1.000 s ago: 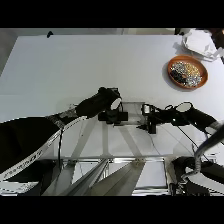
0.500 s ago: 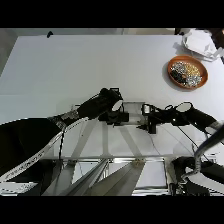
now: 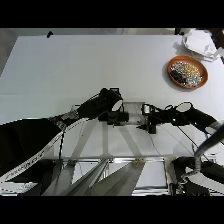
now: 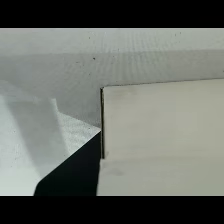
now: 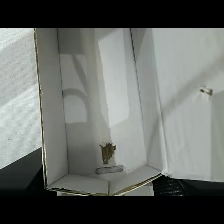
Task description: Fold the box and place the chain.
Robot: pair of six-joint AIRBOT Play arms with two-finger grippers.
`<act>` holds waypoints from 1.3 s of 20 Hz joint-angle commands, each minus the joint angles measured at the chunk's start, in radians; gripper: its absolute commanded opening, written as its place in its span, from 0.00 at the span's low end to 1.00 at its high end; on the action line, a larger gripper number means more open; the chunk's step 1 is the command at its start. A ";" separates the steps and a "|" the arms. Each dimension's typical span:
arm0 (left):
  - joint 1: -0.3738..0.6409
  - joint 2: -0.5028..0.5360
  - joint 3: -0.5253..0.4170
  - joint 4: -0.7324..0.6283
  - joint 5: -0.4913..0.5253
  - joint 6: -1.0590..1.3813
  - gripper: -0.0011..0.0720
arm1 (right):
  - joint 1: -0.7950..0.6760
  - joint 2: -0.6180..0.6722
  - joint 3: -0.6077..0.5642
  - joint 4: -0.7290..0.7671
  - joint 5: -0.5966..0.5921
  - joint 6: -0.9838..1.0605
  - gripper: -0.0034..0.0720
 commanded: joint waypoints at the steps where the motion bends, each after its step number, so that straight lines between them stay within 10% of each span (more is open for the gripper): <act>1: 0.001 0.002 0.000 -0.033 0.013 0.003 0.14 | 0.000 0.000 0.000 0.000 0.000 0.000 0.52; 3: 0.006 0.012 0.000 -0.060 0.007 0.004 0.32 | 0.000 0.000 0.000 0.000 0.000 0.000 0.52; 10: 0.056 0.105 -0.002 -0.052 -0.063 0.023 0.33 | 0.000 0.000 0.000 0.000 0.000 0.000 0.52; 13: 0.104 0.177 -0.002 -0.053 -0.081 0.113 0.59 | 0.000 0.000 0.000 0.000 0.000 0.000 0.52; 17: 0.185 0.280 -0.017 -0.048 -0.093 0.268 0.60 | 0.000 0.000 0.000 0.000 0.000 0.000 0.52; 19: 0.225 0.332 -0.027 -0.037 -0.089 0.505 0.65 | 0.000 0.000 0.000 0.000 0.000 0.000 0.52; 21: 0.256 0.384 -0.050 -0.031 -0.087 0.958 0.98 | 0.000 0.000 0.000 0.000 0.000 0.000 0.52; 26: 0.290 0.506 -0.277 -0.138 0.040 2.003 0.96 | 0.000 0.000 0.000 0.000 0.000 0.000 0.52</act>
